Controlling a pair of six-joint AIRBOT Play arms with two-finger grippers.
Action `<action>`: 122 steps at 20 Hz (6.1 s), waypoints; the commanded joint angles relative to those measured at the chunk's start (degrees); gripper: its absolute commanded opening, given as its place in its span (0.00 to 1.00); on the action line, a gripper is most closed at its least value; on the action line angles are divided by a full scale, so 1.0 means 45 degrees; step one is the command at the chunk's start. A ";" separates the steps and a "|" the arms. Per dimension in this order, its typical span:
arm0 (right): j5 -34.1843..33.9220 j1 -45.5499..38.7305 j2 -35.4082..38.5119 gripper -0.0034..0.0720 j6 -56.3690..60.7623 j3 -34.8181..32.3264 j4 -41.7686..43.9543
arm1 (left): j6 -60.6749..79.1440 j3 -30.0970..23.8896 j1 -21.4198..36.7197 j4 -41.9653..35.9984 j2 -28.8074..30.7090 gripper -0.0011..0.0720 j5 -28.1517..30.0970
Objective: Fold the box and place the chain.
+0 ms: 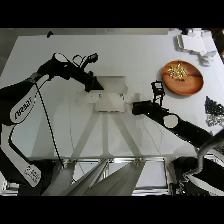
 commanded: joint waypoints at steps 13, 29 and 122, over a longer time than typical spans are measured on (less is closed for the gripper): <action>-0.0787 -0.1792 0.2764 0.87 -0.0019 0.0024 -0.0005 | -0.0083 -0.5955 0.0680 -0.0651 0.8223 0.02 0.0427; -0.0155 -0.2064 0.2764 0.87 -0.0019 0.0024 -0.0005 | 0.7082 -0.8641 0.0534 -0.2288 0.4925 0.02 0.4313; 0.8704 -0.3050 -0.2701 0.96 -1.4702 0.2487 -0.0287 | 0.7864 -0.6188 -0.0845 -0.1739 0.2720 0.03 0.4512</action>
